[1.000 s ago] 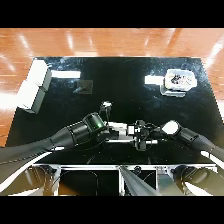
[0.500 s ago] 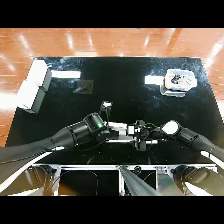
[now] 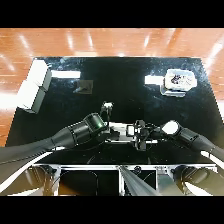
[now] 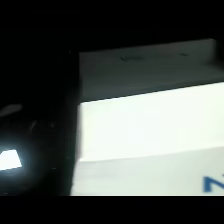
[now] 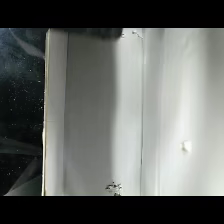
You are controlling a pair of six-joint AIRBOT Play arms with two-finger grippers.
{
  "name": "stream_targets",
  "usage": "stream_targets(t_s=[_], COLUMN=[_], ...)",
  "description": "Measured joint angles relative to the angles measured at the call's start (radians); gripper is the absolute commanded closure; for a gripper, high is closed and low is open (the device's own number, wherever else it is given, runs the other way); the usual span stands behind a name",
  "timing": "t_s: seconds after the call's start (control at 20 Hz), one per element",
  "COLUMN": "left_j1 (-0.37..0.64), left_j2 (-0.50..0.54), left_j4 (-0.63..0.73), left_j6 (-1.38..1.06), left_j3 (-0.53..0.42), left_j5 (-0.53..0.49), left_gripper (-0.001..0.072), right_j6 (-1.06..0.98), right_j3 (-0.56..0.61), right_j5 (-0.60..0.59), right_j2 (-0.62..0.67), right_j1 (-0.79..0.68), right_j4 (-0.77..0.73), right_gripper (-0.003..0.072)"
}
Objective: Fold the box and place the chain.
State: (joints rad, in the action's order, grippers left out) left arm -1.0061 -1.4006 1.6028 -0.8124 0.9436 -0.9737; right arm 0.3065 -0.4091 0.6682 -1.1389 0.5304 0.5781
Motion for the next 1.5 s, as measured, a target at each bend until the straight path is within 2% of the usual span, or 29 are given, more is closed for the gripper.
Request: stream_targets(t_s=[0.45,0.8,0.9,0.95,1.0,1.05,1.35,1.4,1.45,1.5], left_j1=[0.001,0.002,0.002,0.002,0.002,0.002,0.002,0.003,0.004,0.006], left_j2=[0.003,-0.005,-0.01,-0.011,-0.012,-0.013,-0.014,-0.014,-0.014,-0.014], left_j4=[-0.018,-0.039,-0.043,-0.047,-0.051,-0.055,-0.056,-0.056,-0.056,-0.058], left_j6=[-0.024,-0.027,-0.027,-0.027,-0.027,-0.019,-0.025,-0.026,-0.026,-0.028], left_j3=[0.057,0.064,0.064,0.064,0.064,0.064,0.064,0.064,0.064,0.063], left_j5=[-0.08,-0.09,-0.091,-0.091,-0.095,-0.098,-0.088,-0.085,-0.081,-0.076], left_gripper=[0.0381,0.0386,0.0425,0.0482,0.0653,0.069,0.0691,0.0691,0.0691,0.0691], right_j6=[-0.008,-0.011,-0.011,-0.011,-0.01,-0.012,-0.01,-0.01,-0.006,-0.003], right_j3=[0.0,0.0,0.0,0.0,0.0,0.0,0.0,0.0,0.0,0.0], right_j5=[-0.002,-0.003,-0.002,-0.001,0.0,0.0,0.001,0.001,0.001,0.003], right_j2=[0.0,-0.001,-0.001,-0.001,0.0,0.0,0.0,0.0,0.0,0.0], right_j1=[0.0,0.0,0.0,0.0,0.0,0.0,0.0,0.0,0.0,-0.001], right_j4=[-0.002,-0.003,-0.003,-0.003,-0.002,-0.003,-0.003,-0.002,-0.001,0.001], right_gripper=[0.0143,0.0142,0.0142,0.0142,0.0142,0.0142,0.014,0.0084,-0.0034,-0.0034])
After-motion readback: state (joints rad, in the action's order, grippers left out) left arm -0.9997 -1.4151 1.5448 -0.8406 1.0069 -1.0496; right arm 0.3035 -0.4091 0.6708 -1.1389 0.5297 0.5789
